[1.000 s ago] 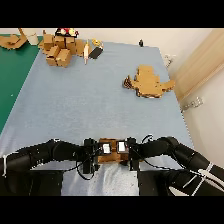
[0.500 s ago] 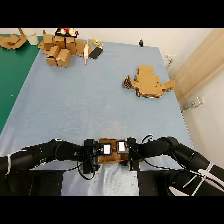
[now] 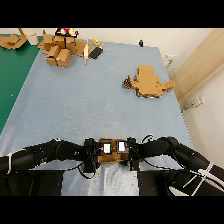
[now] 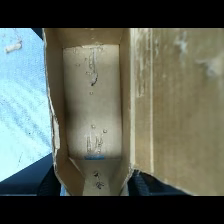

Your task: Fold the box.

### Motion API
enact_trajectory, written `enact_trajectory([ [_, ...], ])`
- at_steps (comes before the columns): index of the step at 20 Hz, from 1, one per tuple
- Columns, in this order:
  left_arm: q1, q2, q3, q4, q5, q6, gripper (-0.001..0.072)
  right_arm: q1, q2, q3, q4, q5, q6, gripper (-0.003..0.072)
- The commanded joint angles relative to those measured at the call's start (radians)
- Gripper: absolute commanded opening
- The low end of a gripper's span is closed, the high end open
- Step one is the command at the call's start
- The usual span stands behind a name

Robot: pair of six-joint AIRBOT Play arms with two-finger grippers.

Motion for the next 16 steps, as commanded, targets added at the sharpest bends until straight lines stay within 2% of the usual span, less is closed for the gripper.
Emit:
enact_trajectory([
  [1,0.0,0.0,0.0,0.002,-0.004,0.001,0.0371,0.001,0.0,0.001,0.0,0.0,0.0,0.0486],
  [14,0.0,0.0,-0.001,0.002,-0.004,0.001,0.0371,0.0,0.0,0.001,-0.002,0.0,0.0,0.0487],
  [16,0.0,0.0,0.0,0.002,-0.004,0.001,0.0371,0.0,0.0,0.001,-0.072,-0.023,0.0,0.0487],
])
